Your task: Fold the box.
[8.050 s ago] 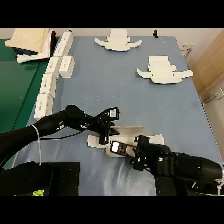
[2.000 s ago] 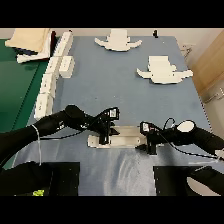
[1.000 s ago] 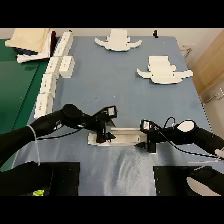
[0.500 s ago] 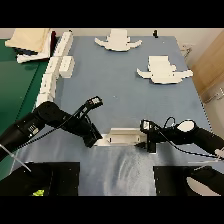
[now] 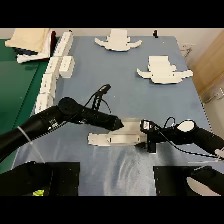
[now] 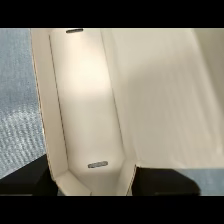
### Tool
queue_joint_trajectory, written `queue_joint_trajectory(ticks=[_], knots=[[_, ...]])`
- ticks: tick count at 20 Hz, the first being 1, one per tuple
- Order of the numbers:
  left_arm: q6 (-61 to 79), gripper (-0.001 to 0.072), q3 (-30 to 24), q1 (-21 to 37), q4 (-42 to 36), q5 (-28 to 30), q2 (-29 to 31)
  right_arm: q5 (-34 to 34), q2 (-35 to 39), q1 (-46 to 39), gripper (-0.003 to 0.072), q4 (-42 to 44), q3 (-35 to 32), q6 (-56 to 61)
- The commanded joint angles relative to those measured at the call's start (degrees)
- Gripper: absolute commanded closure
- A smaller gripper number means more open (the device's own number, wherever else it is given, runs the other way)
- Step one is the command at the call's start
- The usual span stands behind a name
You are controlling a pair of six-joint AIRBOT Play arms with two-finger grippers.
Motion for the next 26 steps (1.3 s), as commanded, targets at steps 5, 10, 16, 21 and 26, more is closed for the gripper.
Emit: queue_joint_trajectory(ticks=[5, 10, 16, 21, 26], knots=[[-6.21, 0.0693, 1.68, 4.02, -3.87, 2.05, -12.13, 0.0, 0.0, 0.04, 0.0184, 0.02, -0.04, 0.02], [-6.16, 0.0692, 1.7, 3.93, -3.93, -2.49, -18.78, 0.0, 0.0, 0.04, 0.0184, 0.02, -0.04, 0.02], [-1.66, 0.0693, 4.33, 4.83, -4.28, -2.78, -18.82, 0.02, 0.0, 0.04, 0.0185, 0.02, -0.04, 0.02], [4.44, 0.0693, 7.58, 10.62, -1.46, -10.54, -8.94, 0.0, 0.0, 0.04, 0.0184, 0.02, -0.04, 0.02], [14.45, 0.0692, 0.24, 12.61, 11.26, -13.86, 10.73, 0.0, 0.0, 0.04, 0.0184, 0.02, -0.04, 0.02]])
